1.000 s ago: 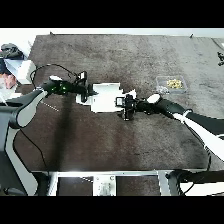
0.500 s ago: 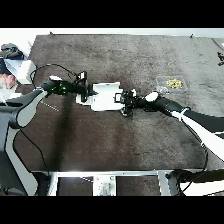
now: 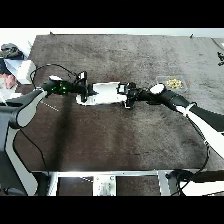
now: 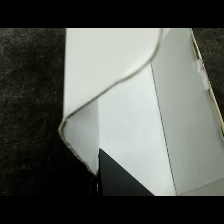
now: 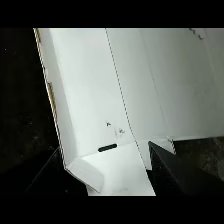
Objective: Fold the box and place the chain.
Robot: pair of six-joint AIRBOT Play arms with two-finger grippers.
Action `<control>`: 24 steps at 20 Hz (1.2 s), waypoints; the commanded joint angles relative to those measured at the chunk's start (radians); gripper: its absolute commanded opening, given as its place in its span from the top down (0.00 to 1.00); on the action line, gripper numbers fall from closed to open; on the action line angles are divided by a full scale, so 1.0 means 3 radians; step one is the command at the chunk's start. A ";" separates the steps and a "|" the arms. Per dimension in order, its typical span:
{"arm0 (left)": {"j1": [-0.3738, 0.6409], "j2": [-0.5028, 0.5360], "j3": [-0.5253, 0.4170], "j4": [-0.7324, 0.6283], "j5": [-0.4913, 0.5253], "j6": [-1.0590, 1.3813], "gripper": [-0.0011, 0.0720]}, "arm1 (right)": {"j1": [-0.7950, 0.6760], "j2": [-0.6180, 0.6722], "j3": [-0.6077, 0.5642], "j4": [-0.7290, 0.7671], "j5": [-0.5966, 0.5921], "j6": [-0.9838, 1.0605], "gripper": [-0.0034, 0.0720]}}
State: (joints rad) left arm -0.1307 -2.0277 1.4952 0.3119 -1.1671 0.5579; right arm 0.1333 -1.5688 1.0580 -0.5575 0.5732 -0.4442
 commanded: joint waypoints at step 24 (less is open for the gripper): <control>0.0003 0.0003 -0.0001 -0.0005 0.0001 0.0001 0.97 | -0.0320 -0.0469 0.0788 -0.0116 0.0896 0.0278 0.07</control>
